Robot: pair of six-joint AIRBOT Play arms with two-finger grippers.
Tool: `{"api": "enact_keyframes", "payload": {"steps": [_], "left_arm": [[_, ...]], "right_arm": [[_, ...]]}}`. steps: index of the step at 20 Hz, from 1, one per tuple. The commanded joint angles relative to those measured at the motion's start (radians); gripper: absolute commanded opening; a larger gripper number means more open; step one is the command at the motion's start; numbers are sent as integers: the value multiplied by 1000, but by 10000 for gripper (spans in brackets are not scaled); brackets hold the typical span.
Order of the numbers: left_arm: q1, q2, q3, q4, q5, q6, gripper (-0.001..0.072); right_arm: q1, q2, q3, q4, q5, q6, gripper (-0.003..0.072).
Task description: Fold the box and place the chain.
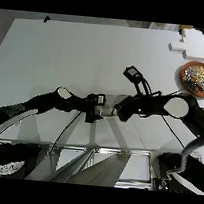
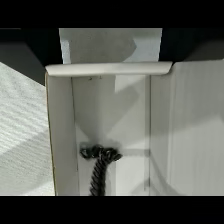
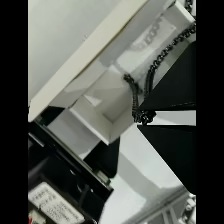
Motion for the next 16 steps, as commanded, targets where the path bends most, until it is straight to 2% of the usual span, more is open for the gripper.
{"api": "enact_keyframes", "payload": {"steps": [1,2,3,4,5,7,9,12,14,16], "left_arm": [[0,0,0,0,0,0,206],[0,0,0,0,0,0,206],[0,0,0,0,0,0,206],[0,0,0,0,0,0,206],[0,0,0,0,0,0,206],[0,0,0,0,0,0,206],[0,0,0,0,0,0,206],[0,0,0,0,0,0,206],[0,0,0,0,0,0,206],[0,0,0,0,0,0,206]], "right_arm": [[8,-56,-11,3,-65,-20,16],[8,-58,-11,3,-57,-19,19],[8,-58,-11,3,-45,-19,89],[8,-57,-11,2,-34,-21,196],[8,-52,-10,2,-25,-25,243],[-8,-32,21,-19,34,-25,243],[-81,-13,95,-36,164,-23,222],[-251,-4,182,-43,323,-20,14],[-353,-2,182,-90,343,-4,14],[-419,-3,179,-223,333,89,14]]}}
